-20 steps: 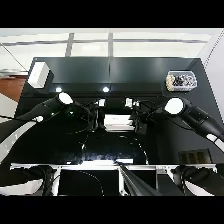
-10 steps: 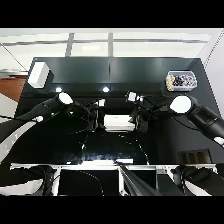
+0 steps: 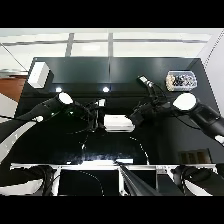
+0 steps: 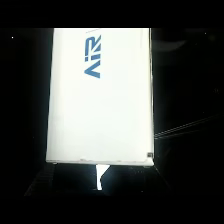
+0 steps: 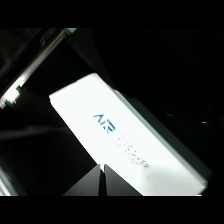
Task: Fold the box and place the chain.
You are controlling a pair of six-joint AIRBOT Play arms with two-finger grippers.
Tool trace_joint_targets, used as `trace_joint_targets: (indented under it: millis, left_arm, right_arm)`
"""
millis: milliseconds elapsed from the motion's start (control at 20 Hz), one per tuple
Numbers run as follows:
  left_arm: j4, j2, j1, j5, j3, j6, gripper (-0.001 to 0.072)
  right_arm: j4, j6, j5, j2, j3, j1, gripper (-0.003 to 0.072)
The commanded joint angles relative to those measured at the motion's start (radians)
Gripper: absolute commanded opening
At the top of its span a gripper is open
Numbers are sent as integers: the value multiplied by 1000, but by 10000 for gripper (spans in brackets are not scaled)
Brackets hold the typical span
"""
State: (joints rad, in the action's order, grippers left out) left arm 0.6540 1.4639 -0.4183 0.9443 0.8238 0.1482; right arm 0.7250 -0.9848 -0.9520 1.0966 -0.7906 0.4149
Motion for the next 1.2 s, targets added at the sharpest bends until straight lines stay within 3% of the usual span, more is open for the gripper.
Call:
trace_joint_targets:
  millis: [0, 250, 1150]
  left_arm:
    - [0, 0, 0, -1, 0, 0, 353]
    - [0, 0, 0, -1, 0, 0, 354]
    - [0, 0, 0, -1, 0, 0, 353]
  right_arm:
    - [-161, -124, 27, 95, 2, -1, 34]
    - [-164, -185, 45, 188, 3, -1, 34]
    - [-149, -242, 88, 177, 68, -2, 34]
